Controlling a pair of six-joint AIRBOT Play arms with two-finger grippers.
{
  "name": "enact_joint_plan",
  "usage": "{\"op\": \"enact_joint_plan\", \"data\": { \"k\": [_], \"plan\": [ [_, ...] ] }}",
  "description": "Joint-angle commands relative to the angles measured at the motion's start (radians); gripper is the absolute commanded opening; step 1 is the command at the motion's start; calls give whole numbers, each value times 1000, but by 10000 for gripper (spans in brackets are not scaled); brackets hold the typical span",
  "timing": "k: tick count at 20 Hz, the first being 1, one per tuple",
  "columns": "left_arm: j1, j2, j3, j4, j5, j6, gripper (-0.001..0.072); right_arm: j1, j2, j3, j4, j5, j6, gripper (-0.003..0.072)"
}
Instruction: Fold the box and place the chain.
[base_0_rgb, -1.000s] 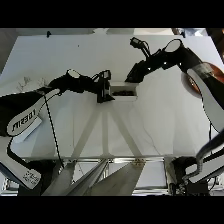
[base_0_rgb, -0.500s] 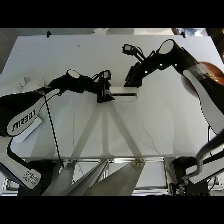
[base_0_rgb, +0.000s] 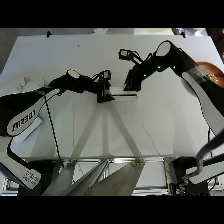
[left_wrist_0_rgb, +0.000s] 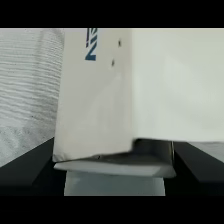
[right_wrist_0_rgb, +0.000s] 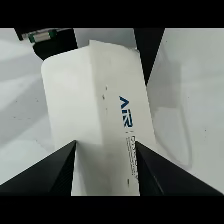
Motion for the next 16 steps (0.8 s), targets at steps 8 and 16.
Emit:
{"op": "enact_joint_plan", "data": {
  "k": [8,16],
  "plan": [
    [0,1,0,0,0,0,281,16,18,-37,-53,-132,11,310],
    [0,1,0,0,0,0,281,45,18,-127,-97,-122,11,328]
  ]
}}
